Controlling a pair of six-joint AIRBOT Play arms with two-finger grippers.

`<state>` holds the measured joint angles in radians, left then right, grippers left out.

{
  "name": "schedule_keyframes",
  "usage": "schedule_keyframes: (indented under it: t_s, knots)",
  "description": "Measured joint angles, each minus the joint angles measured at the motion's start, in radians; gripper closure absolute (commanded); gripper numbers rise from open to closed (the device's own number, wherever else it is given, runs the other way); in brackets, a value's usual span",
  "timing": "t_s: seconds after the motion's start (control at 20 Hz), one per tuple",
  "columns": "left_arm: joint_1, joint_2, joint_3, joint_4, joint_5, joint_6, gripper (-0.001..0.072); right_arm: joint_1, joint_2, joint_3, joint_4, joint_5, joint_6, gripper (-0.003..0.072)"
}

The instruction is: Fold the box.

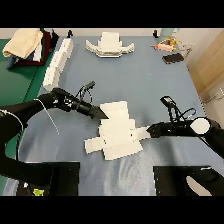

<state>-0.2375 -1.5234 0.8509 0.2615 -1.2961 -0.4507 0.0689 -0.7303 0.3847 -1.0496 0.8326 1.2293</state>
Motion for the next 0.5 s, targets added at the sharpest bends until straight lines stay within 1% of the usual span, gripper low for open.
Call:
schedule_keyframes:
  t_s: [0.1,0.25,0.35,0.5]
  knots:
    - [0.000,0.004,0.010,-0.005,-0.005,0.057,0.0699,0.000,0.000,0.005,-0.068,-0.035,0.056,0.0517]
    - [-0.001,0.021,0.018,-0.011,-0.005,0.167,0.0699,0.000,0.000,0.008,-0.123,-0.061,0.104,0.0517]
    - [-0.009,0.043,0.020,-0.011,0.016,0.234,0.0700,0.000,0.000,0.009,-0.141,-0.073,0.126,0.0517]
    - [-0.039,0.096,0.021,0.002,0.089,0.322,0.0700,0.000,0.001,0.010,-0.154,-0.100,0.161,0.0517]
